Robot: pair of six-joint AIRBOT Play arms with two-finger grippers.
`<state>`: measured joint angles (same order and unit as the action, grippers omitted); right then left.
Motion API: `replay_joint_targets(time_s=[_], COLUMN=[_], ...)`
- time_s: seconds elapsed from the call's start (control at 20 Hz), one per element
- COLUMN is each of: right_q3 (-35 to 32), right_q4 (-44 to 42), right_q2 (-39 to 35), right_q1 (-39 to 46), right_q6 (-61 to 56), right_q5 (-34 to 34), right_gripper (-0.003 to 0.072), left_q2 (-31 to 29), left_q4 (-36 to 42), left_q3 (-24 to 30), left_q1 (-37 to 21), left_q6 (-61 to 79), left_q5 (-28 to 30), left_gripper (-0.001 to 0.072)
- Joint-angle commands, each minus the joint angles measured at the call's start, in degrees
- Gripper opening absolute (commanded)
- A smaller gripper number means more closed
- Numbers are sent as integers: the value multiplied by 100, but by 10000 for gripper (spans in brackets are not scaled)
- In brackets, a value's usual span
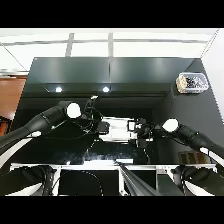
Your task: Fold the box and place the chain.
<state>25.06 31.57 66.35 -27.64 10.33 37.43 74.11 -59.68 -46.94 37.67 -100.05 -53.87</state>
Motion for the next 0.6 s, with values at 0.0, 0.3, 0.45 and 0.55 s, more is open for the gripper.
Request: replay_joint_targets(time_s=[0.0,0.3,0.45,0.55], right_q3=[-2,-2,-2,-2], right_q4=[0,0,0,0], right_q2=[4,4,4,4], right_q1=[0,0,0,0], right_q6=[-2,0,-2,-2], right_q5=[0,0,0,0], right_gripper=[436,436,436,436], left_q2=[83,334,509,671], left_q4=[-560,-2345,-2568,-2664], left_q3=[-72,-673,-990,-1137], left_q1=[149,925,1217,1325], left_q6=[-651,-2282,-2608,-2804], left_q5=[-2,-579,-798,-986], left_gripper=[489,489,488,488])
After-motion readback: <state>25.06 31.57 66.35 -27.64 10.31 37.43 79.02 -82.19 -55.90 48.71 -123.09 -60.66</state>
